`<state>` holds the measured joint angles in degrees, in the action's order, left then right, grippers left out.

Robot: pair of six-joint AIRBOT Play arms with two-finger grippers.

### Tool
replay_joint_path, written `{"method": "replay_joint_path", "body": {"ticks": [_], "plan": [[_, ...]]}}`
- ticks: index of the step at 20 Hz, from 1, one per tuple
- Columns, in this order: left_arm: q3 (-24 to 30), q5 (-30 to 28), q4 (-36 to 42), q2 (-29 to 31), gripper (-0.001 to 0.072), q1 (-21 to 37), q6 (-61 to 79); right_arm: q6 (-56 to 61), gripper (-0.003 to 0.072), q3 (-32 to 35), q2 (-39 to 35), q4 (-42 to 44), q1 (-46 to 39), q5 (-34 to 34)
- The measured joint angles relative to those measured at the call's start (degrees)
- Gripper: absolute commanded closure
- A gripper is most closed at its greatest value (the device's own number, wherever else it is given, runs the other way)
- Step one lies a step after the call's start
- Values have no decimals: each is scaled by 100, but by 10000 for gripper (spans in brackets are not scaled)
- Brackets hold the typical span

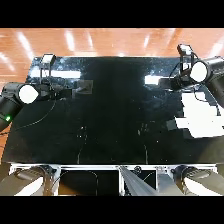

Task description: Fold the box and place the chain.

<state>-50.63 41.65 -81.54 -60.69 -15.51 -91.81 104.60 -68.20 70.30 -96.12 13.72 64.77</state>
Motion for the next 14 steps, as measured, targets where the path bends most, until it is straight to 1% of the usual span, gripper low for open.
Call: {"method": "replay_joint_path", "body": {"ticks": [2,3,4,5,6,7,8,9,12,14], "plan": [[2,-323,2,-2,688,0,0,0,649,0,0,-35,-7,-153],[0,-509,2,-2,689,0,0,0,558,0,7,-105,-20,-225],[0,-684,4,-2,688,0,0,0,100,0,7,-192,-50,-304],[0,-859,31,-2,688,0,0,0,-34,0,7,-297,-122,-409],[0,-1008,87,-2,678,0,0,-52,-34,0,7,-398,-229,-485],[0,-1161,146,-2,522,0,0,-127,-34,0,7,-525,-396,-555],[0,-1303,186,-2,152,0,2,-160,-34,0,7,-649,-603,-595],[0,-1414,214,-4,80,0,2,-195,-34,0,11,-765,-894,-636],[0,-1436,393,-17,80,4,-9,-101,-34,0,44,-1003,-2164,-726],[0,-1191,487,-24,80,11,-9,-61,-34,0,114,-925,-3220,-817]]}}
